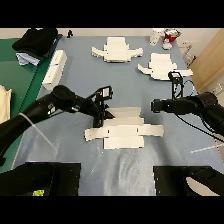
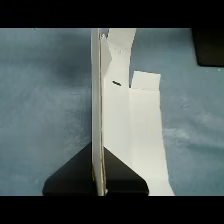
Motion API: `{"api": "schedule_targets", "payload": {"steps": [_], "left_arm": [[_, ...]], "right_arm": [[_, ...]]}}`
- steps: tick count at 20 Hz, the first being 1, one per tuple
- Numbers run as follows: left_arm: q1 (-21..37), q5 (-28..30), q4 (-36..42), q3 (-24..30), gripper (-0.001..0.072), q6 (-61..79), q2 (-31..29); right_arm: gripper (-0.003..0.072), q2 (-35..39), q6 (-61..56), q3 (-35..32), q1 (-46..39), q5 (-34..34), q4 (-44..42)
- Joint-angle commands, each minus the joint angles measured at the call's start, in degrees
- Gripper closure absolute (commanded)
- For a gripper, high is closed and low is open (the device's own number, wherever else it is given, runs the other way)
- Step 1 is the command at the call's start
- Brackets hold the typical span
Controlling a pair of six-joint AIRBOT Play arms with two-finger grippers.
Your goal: Fold the box.
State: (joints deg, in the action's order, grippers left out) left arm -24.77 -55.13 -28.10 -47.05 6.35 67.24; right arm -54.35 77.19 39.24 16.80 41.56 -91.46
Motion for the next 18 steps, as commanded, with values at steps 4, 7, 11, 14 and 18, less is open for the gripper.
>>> {"api": "schedule_targets", "payload": {"steps": [4, 7, 11, 14, 18], "left_arm": [[3.8, -13.4, -3.2, -6.6, 0.0699, -5.1, 9.2], [3.0, -6.9, -2.9, -5.6, 0.0701, -2.1, 7.2], [3.0, -2.3, -2.6, -0.9, 0.0702, 0.2, 1.0], [2.3, 7.1, -2.1, 5.3, 0.0702, 5.0, -7.1], [-5.6, 22.7, -0.4, 15.6, 0.0702, 11.4, -18.9]], "right_arm": [[0.0202, 0.0, -0.3, 0.1, 0.0, -1.9, 0.1], [0.0201, 0.0, -0.3, 0.1, 0.0, -2.0, 0.1], [0.0202, 0.0, -0.3, 0.1, 0.0, -2.2, 0.1], [0.0202, 0.0, -0.3, 0.1, 0.0, -2.2, 0.1], [0.0202, 0.0, -0.3, 0.1, 0.0, -2.7, 0.1]]}}
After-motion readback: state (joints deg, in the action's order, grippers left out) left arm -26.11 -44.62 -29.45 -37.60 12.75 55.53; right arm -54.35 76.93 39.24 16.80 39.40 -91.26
